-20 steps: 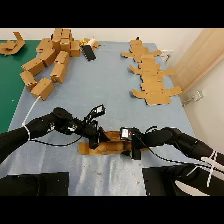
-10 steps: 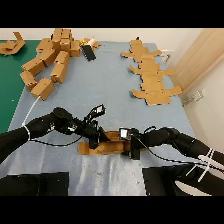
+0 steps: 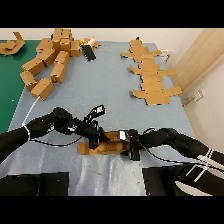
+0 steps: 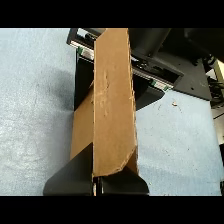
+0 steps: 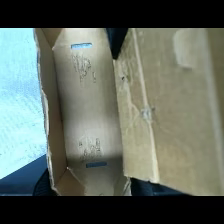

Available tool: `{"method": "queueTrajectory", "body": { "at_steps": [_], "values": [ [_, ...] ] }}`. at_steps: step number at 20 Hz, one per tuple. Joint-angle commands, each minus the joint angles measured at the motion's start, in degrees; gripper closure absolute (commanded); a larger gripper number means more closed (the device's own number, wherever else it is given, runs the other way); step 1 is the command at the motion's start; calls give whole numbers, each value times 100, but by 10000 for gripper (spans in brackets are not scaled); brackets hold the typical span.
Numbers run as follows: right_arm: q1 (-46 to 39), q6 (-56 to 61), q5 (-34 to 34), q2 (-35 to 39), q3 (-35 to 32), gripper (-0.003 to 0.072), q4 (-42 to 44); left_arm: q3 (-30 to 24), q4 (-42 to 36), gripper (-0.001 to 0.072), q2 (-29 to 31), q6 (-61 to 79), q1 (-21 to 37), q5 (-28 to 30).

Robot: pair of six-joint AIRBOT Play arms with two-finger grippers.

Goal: Fold the box.

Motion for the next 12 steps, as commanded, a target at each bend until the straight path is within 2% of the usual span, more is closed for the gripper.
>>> {"method": "queueTrajectory", "body": {
  "at_steps": [1,12],
  "values": [
    [46,-37,-22,-11,-2,180,-79,-2,0,700,2,2,4,4],
    [46,-33,-22,-79,-2,180,-260,-2,2,700,2,2,4,2]
  ]
}}
